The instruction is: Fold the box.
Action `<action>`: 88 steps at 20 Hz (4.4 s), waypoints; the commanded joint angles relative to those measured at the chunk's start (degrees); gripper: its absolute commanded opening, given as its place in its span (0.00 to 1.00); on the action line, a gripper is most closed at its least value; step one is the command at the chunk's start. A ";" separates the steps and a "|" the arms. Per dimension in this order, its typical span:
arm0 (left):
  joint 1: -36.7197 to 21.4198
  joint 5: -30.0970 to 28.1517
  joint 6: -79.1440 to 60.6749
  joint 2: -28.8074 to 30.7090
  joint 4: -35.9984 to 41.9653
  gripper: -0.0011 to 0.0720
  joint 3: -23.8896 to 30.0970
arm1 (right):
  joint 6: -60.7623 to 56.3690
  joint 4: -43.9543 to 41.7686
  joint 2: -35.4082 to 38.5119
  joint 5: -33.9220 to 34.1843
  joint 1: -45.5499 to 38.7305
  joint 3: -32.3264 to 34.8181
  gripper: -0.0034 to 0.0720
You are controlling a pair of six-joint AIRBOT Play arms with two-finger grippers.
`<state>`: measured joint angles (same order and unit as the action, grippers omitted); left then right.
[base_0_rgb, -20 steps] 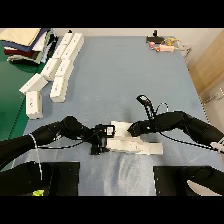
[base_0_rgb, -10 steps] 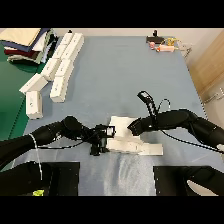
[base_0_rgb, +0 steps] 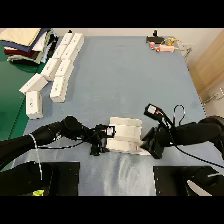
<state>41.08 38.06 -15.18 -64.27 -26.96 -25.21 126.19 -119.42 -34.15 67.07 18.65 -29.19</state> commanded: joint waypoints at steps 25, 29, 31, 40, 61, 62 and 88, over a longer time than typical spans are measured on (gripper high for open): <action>0.02 -0.02 0.04 0.04 0.00 0.71 0.00 | 21.94 8.85 -6.62 -21.75 12.87 8.31 0.23; 0.02 -0.02 0.04 0.02 0.00 0.71 0.00 | 21.88 6.32 -6.62 -22.08 12.87 8.33 0.63; 0.02 -0.02 0.04 0.04 0.00 0.71 0.00 | 21.88 5.53 -6.62 -22.32 12.87 8.33 0.74; 0.02 -0.02 0.04 0.04 0.00 0.71 0.00 | 21.70 5.60 -6.62 -22.32 12.85 8.33 0.74; 0.02 -0.02 0.04 0.02 0.00 0.71 0.00 | -64.39 39.36 -5.09 12.52 -1.51 2.54 0.05; 0.02 0.00 0.04 0.04 0.00 0.71 0.00 | -63.01 35.95 -6.47 10.43 -3.45 3.54 0.05; 0.02 -0.02 0.04 0.04 0.00 0.71 0.00 | -38.49 2.23 -11.13 4.68 -5.81 -0.33 0.44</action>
<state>41.08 38.06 -15.14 -64.27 -26.96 -25.19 84.95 -113.27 -45.28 72.42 12.86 -29.36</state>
